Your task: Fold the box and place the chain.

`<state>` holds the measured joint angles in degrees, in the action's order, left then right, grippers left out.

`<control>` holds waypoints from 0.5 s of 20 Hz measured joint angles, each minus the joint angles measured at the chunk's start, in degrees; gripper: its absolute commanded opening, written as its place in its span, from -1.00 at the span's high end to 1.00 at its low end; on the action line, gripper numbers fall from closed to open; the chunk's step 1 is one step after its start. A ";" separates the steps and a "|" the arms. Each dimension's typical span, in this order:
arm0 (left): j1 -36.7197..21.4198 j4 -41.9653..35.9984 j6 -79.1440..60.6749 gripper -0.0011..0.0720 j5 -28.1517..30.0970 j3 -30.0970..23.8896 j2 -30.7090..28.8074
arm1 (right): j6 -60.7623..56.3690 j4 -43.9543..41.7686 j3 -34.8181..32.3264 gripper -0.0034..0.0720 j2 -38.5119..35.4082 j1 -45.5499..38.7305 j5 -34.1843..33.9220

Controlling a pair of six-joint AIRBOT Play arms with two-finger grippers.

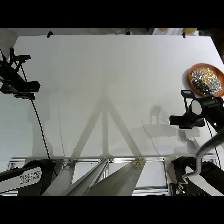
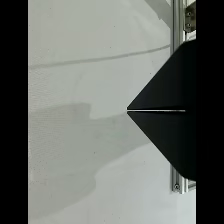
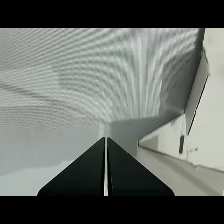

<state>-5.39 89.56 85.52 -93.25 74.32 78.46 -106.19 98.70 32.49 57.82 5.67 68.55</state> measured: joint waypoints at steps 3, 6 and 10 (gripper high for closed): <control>0.00 0.02 0.02 0.95 0.00 -0.02 0.00 | 3.65 2.93 1.18 0.23 0.00 -0.02 0.17; 0.00 0.00 0.02 0.95 0.00 -0.02 0.00 | 6.27 12.11 3.21 -0.04 -0.59 -1.86 3.23; 0.00 0.02 0.02 0.95 0.02 -0.02 0.00 | 9.05 24.94 4.66 -0.31 -1.22 -11.89 4.57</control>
